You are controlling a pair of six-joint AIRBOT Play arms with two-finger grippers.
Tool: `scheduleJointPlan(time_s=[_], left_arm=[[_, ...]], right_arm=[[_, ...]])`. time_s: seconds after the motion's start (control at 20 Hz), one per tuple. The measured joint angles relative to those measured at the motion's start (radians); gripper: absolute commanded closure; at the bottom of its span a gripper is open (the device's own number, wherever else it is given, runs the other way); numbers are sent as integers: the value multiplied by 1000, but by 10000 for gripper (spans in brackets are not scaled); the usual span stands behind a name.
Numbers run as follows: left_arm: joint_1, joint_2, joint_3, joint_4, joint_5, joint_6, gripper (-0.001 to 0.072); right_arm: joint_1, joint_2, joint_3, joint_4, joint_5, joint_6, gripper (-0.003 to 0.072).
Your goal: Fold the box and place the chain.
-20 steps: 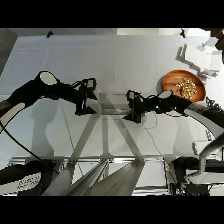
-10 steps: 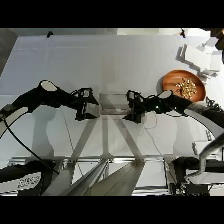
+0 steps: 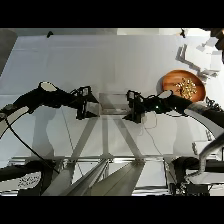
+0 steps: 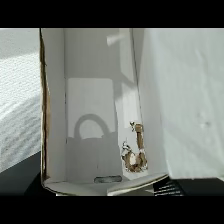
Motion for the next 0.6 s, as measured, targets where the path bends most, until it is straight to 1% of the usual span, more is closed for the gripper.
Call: scheduleJointPlan(time_s=[0.35, 0.6], left_arm=[[2, -4, 0, -32, -22, 18, 0], [0, -35, 0, -48, -27, 19, 1]], right_arm=[[0, 0, 0, 0, 0, 0, 162], [0, 0, 0, 0, 0, 0, 162]])
